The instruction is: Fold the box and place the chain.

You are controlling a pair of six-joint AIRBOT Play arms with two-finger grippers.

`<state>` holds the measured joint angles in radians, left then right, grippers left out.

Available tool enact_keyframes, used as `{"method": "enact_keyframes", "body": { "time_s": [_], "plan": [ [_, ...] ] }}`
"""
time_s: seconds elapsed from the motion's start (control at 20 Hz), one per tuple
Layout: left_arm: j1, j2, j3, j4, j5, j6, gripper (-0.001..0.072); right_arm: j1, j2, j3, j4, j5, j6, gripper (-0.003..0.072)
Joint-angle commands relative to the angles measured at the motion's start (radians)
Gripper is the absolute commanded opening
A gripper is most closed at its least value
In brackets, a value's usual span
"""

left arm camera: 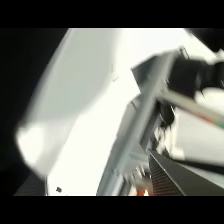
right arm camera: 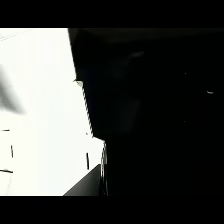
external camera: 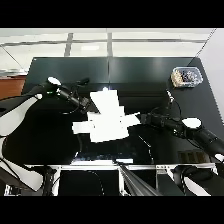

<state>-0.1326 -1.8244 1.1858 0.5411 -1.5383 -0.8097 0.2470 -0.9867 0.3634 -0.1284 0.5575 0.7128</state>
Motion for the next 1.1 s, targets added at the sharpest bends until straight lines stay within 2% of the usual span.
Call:
{"method": "enact_keyframes", "body": {
  "time_s": [0.0, 0.05, 0.15, 0.2, 0.5, 0.6, 0.65, 0.7, 0.75, 0.8, 0.85, 0.9, 1.0, 1.05],
  "plan": [
    [-0.053, -0.064, 0.079, 0.098, -0.101, -0.028, 0.0677, 0.000, 0.000, 0.000, -0.003, 0.000, 0.002, 0.0015],
    [-0.061, -0.084, 0.106, 0.136, -0.110, -0.029, 0.0595, 0.000, 0.000, 0.000, -0.003, 0.000, 0.002, 0.0015],
    [-0.063, -0.111, 0.136, 0.130, -0.119, -0.028, 0.0399, 0.000, 0.000, 0.000, -0.003, 0.003, 0.002, 0.0015],
    [-0.062, -0.116, 0.141, 0.128, -0.119, -0.028, 0.0380, 0.000, 0.000, 0.000, -0.004, 0.006, 0.002, 0.0015],
    [-0.058, -0.117, 0.143, 0.128, -0.097, -0.024, 0.0380, 0.000, 0.000, 0.000, -0.008, 0.007, 0.002, 0.0015],
    [-0.045, -0.117, 0.143, 0.128, -0.097, -0.025, 0.0327, 0.000, 0.000, 0.000, -0.012, 0.007, 0.002, 0.0015],
    [-0.032, -0.117, 0.143, 0.128, -0.098, -0.028, 0.0220, 0.000, 0.000, 0.000, -0.012, 0.007, 0.002, 0.0016],
    [-0.020, -0.117, 0.143, 0.125, -0.108, -0.030, 0.0082, 0.000, 0.000, 0.000, -0.012, 0.007, 0.002, 0.0016],
    [-0.011, -0.117, 0.143, 0.120, -0.126, -0.029, 0.0030, 0.000, 0.000, 0.000, -0.012, 0.007, 0.002, 0.0020],
    [-0.004, -0.116, 0.143, 0.111, -0.146, -0.029, 0.0030, 0.000, 0.000, 0.000, -0.011, 0.007, 0.002, 0.0152],
    [0.000, -0.116, 0.143, 0.098, -0.160, -0.031, 0.0030, -0.001, 0.000, 0.000, -0.012, 0.005, 0.001, 0.0452],
    [0.003, -0.116, 0.143, 0.094, -0.169, -0.044, 0.0030, -0.005, 0.000, 0.001, -0.013, -0.007, -0.005, 0.0626],
    [0.004, -0.114, 0.143, 0.095, -0.173, -0.089, 0.0029, -0.043, 0.001, 0.021, -0.063, 0.011, -0.010, 0.0626],
    [0.003, -0.108, 0.143, 0.094, -0.173, -0.092, 0.0029, -0.078, 0.002, 0.048, -0.111, 0.065, -0.010, 0.0626]
  ]
}}
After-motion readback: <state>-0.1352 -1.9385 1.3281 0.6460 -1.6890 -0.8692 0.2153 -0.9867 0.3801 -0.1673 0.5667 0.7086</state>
